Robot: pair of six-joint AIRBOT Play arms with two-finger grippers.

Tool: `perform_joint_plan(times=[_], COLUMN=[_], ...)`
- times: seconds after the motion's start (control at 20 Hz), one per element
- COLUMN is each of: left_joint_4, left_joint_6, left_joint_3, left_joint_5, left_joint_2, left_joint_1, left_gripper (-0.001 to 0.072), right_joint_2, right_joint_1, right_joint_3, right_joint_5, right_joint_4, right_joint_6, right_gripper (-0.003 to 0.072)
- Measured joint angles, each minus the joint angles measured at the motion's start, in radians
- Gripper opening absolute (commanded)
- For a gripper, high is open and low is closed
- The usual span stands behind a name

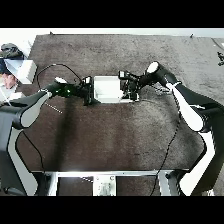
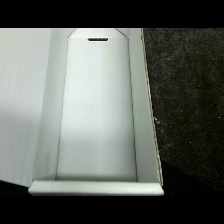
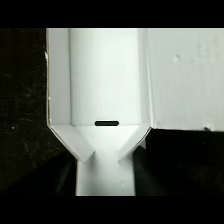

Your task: Fold the box and place the chain.

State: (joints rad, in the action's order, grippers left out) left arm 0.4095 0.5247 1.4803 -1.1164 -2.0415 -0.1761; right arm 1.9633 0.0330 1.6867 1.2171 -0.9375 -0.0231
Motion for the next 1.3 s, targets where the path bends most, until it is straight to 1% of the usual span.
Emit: perform_joint_plan(times=[0.15, 0.2, 0.25, 0.8, 0.85, 0.9, 1.1, 1.15, 1.2, 1.3], left_joint_4=[0.0, 0.0, 0.001, 0.003, 0.003, 0.003, 0.002, 0.002, 0.002, 0.002], left_joint_6=[0.0, 0.0, 0.0, 0.0, 0.0, 0.0, -0.001, -0.001, 0.0, 0.0], left_joint_3=[0.0, 0.0, 0.0, 0.0, 0.0, 0.0, 0.0, 0.0, 0.0, 0.0], left_joint_5=[0.0, 0.0, 0.0, -0.001, -0.002, -0.001, 0.0, 0.0, 0.0, 0.0], left_joint_2=[0.0, 0.0, 0.0, 0.0, 0.0, 0.0, 0.0, 0.0, 0.0, 0.0], left_joint_1=[0.0, 0.0, 0.0, 0.001, 0.001, 0.001, 0.001, 0.001, 0.001, 0.001], left_gripper=[0.0366, 0.0366, 0.0366, 0.0366, 0.0365, 0.0366, 0.0366, 0.0366, 0.0366, 0.0366], right_joint_2=[0.0, 0.0, 0.0, 0.0, 0.001, 0.004, 0.023, 0.025, 0.027, 0.03], right_joint_1=[0.001, 0.002, 0.003, 0.046, 0.047, 0.048, 0.049, 0.049, 0.049, 0.049], right_joint_3=[-0.011, -0.012, -0.013, -0.016, -0.016, -0.016, -0.016, -0.016, -0.016, -0.016], right_joint_5=[-0.002, -0.002, 0.0, -0.047, -0.048, -0.052, -0.061, -0.061, -0.067, -0.071], right_joint_4=[0.015, 0.025, 0.033, 0.077, 0.08, 0.087, 0.1, 0.101, 0.106, 0.115], right_joint_6=[0.0, 0.0, -0.001, -0.007, -0.007, -0.007, -0.007, -0.007, -0.01, -0.01], right_gripper=[0.0312, 0.0297, 0.0211, 0.0223, 0.036, 0.0434, 0.044, 0.0569, 0.0594, 0.0593])
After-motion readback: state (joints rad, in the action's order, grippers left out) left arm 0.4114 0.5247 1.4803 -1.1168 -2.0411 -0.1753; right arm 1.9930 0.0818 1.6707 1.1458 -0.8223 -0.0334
